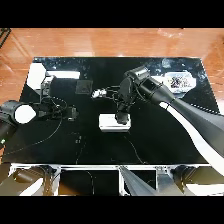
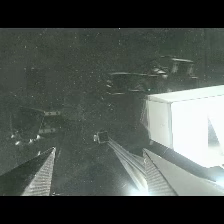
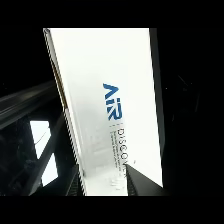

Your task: Fold the box and place the chain.

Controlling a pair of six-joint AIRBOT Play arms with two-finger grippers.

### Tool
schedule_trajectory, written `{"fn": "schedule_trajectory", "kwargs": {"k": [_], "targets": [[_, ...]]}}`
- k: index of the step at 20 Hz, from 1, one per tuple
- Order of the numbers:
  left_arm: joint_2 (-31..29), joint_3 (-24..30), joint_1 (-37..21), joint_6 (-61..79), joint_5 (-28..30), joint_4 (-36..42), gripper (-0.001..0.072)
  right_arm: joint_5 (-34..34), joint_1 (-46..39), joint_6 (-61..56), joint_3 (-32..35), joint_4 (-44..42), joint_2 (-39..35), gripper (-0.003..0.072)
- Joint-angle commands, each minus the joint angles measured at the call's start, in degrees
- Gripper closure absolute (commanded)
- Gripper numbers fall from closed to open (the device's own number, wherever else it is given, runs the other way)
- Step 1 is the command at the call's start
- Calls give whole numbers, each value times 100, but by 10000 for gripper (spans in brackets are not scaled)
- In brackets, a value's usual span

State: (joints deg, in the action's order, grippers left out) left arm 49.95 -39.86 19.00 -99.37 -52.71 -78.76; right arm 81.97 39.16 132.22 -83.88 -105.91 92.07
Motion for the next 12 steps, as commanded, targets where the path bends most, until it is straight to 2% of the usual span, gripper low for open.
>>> {"fn": "schedule_trajectory", "kwargs": {"k": [1, 12], "targets": [[4, 2, -7, 2, 2, 0, 70, 28, 2, -44, 2, -57, 2, 307], [4, 2, -7, 0, 4, 0, 70, -76, 98, -157, 192, -57, 17, 309]]}}
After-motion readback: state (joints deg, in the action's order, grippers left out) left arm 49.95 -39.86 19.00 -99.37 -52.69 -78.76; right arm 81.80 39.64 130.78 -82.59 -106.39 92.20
